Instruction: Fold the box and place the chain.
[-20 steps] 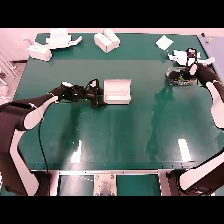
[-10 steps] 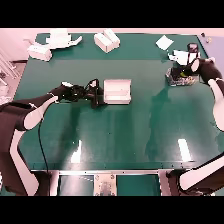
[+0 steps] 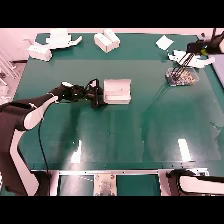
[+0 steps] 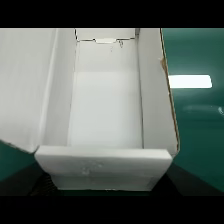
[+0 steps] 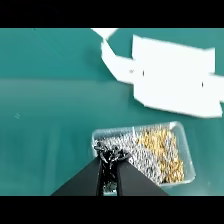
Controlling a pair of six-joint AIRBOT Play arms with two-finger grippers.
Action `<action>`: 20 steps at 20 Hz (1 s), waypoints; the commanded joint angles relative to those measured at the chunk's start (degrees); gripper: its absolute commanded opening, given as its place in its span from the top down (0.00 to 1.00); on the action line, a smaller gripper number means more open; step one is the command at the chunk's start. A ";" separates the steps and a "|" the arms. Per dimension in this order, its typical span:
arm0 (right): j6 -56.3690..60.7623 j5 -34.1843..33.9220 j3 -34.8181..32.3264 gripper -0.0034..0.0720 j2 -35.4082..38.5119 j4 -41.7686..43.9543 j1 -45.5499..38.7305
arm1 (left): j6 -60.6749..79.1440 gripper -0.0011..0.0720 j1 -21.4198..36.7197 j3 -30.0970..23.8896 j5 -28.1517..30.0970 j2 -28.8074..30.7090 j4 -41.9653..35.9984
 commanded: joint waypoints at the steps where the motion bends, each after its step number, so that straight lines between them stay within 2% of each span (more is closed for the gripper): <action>1: -1.88 1.95 0.04 0.95 9.09 -0.83 5.81 | 0.00 0.34 -0.02 0.00 0.02 0.02 0.02; 6: -3.37 1.97 0.09 0.95 15.23 -0.81 14.05 | -0.02 0.35 -0.02 0.00 -0.02 0.02 0.02; 14: -3.37 1.77 0.13 0.95 15.47 -0.81 25.03 | -0.02 0.34 -0.02 0.00 -0.02 0.02 0.02; 20: -4.76 -3.34 0.15 0.95 15.47 -0.79 31.17 | 0.00 0.34 -0.02 0.00 0.00 0.02 0.02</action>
